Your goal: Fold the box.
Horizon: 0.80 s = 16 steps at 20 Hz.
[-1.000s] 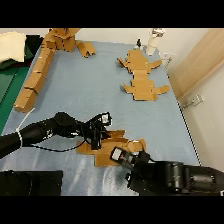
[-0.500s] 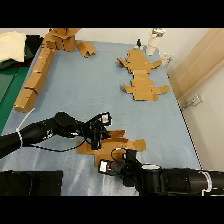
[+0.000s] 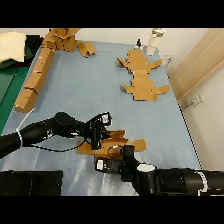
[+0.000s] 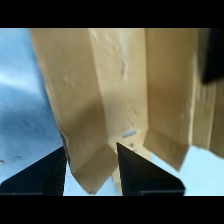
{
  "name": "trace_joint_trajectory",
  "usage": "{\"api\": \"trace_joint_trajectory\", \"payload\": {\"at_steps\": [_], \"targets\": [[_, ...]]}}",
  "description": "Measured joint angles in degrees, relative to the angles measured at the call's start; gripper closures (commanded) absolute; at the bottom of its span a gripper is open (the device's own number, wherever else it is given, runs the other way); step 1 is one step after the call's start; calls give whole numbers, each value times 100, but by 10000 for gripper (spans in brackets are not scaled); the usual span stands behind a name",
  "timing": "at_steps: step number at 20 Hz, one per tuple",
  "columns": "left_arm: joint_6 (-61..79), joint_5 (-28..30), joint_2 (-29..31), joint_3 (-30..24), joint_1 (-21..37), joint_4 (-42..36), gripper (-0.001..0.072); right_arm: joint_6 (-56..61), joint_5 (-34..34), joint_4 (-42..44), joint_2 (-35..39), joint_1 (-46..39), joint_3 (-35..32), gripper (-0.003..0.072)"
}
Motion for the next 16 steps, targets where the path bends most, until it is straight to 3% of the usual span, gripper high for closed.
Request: {"api": "trace_joint_trajectory", "payload": {"at_steps": [5, 6, 7, 16], "targets": [[0, -2, 0, 0, 0, 0, 696, 31, -170, -184, 55, -4, 103, 228], [0, 7, 0, 0, 0, -2, 697, 33, -210, -223, 63, -4, 111, 177], [0, 0, 0, 0, 0, 0, 697, 39, -203, -245, 66, -4, 120, -32], [0, 2, 0, 0, 0, -2, 697, -22, -131, -269, 319, -479, 68, -31]]}}
